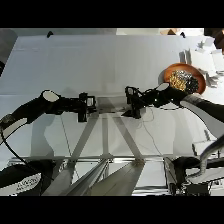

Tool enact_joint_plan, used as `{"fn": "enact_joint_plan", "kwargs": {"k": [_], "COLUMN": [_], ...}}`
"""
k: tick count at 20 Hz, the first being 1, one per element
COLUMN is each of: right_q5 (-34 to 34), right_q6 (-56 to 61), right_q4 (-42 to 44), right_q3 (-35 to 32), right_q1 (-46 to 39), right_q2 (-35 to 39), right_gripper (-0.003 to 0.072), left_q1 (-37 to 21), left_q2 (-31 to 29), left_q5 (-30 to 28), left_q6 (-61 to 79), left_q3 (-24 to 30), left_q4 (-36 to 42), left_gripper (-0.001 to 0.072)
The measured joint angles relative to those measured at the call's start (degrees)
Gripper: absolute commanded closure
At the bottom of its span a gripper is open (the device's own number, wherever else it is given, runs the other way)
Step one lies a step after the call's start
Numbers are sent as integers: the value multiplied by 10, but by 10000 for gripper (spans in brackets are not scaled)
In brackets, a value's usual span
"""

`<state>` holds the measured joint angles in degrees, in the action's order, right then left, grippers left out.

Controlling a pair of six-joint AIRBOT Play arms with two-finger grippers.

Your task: Fold the box and place the chain.

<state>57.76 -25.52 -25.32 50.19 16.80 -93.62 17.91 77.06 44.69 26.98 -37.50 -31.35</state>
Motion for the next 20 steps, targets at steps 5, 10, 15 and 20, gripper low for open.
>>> {"fn": "enact_joint_plan", "kwargs": {"k": [5,10,15,20], "right_q5": [1,2,2,0], "right_q6": [0,0,0,0], "right_q4": [2,0,1,1], "right_q3": [0,0,0,0], "right_q1": [0,0,0,0], "right_q2": [0,0,0,0], "right_gripper": [181,181,181,181], "left_q1": [0,0,0,0], "left_q2": [0,0,0,0], "left_q5": [4,2,5,14], "left_q6": [1,1,2,2], "left_q3": [0,0,0,0], "left_q4": [18,21,22,24], "left_gripper": [438,578,549,420]}}
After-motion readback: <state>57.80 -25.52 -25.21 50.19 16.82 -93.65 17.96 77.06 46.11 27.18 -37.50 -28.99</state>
